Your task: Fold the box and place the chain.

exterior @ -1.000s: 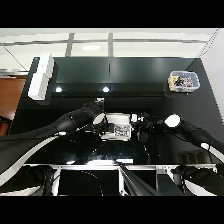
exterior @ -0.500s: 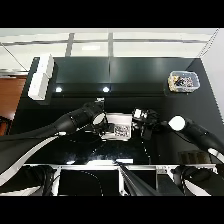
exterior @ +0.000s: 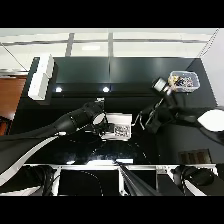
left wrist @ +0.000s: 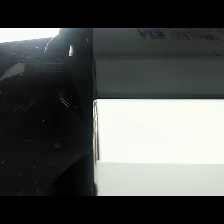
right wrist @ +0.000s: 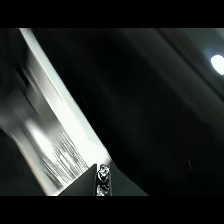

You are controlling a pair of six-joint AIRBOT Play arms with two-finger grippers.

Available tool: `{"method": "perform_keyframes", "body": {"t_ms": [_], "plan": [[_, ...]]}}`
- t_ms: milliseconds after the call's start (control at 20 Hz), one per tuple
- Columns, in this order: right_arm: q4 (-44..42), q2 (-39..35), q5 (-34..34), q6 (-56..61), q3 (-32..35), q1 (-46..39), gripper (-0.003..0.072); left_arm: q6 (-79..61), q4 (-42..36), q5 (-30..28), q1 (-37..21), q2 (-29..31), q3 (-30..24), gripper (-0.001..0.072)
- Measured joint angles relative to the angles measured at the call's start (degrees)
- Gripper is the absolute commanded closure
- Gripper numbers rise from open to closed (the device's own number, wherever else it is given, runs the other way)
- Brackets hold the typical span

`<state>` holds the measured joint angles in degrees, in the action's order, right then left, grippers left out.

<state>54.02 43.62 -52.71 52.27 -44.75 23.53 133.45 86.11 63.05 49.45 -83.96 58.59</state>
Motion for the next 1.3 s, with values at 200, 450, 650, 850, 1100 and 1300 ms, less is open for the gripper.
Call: {"method": "perform_keyframes", "body": {"t_ms": [200, 450, 650, 850, 1100, 1300], "plan": [[-9.1, -0.7, -1.3, 4.9, -7.1, 0.1, 0.0668, 0.0, 0.0, 0.0, 0.0, 0.0, 0.0, 0.0678], [-14.8, 3.5, -2.5, 7.4, -4.0, 2.8, 0.0667, 0.0, 0.0, 0.0, 0.0, 0.0, 0.0, 0.0678], [-15.7, 8.9, -0.7, 7.9, 1.7, 4.8, 0.0666, 0.0, 0.0, 0.0, 0.0, 0.0, 0.0, 0.0678], [-15.0, 12.2, 0.9, 8.1, 4.1, 5.4, 0.0666, 0.0, 0.0, 0.0, 0.0, 0.0, 0.0, 0.0678], [-13.7, 13.3, 1.7, 8.2, 4.8, 5.6, 0.0666, 0.0, 0.0, 0.0, 0.0, 0.0, 0.0, 0.0678], [-13.6, 13.5, 3.5, 8.2, 4.9, 5.6, 0.0667, 0.0, 0.0, 0.0, 0.0, 0.0, 0.0, 0.0678]]}}
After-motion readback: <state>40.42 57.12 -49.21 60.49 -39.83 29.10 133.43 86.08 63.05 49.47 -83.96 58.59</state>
